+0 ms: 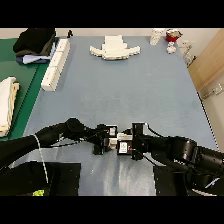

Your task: Fold the box.

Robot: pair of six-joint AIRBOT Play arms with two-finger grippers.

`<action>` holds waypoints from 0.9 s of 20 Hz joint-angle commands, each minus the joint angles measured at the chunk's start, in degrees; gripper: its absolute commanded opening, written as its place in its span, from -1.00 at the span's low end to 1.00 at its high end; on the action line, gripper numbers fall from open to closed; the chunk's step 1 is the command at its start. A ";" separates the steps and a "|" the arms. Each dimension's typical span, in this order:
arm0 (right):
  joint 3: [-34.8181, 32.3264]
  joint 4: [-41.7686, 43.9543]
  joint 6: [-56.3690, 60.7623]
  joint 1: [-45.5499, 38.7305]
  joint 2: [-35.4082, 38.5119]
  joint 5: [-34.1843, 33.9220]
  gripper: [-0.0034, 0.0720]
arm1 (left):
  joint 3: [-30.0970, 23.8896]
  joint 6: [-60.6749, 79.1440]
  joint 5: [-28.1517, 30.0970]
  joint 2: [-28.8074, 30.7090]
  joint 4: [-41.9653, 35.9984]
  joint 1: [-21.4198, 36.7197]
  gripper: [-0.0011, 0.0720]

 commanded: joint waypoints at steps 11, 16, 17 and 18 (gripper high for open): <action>-0.13 5.01 0.15 0.00 -1.18 -1.60 0.06 | 0.04 0.09 -0.02 0.00 0.04 0.02 0.48; -0.13 5.68 0.02 0.00 -1.57 -2.14 -0.22 | 0.04 0.09 -0.02 0.00 0.04 0.02 0.48; -0.13 6.21 0.00 0.00 -1.57 -2.19 -0.22 | 0.04 0.09 -0.02 0.00 0.04 0.02 0.48; -0.13 6.88 -0.02 0.00 -1.60 -2.38 -0.22 | 0.04 0.09 -0.02 0.00 0.04 0.02 0.48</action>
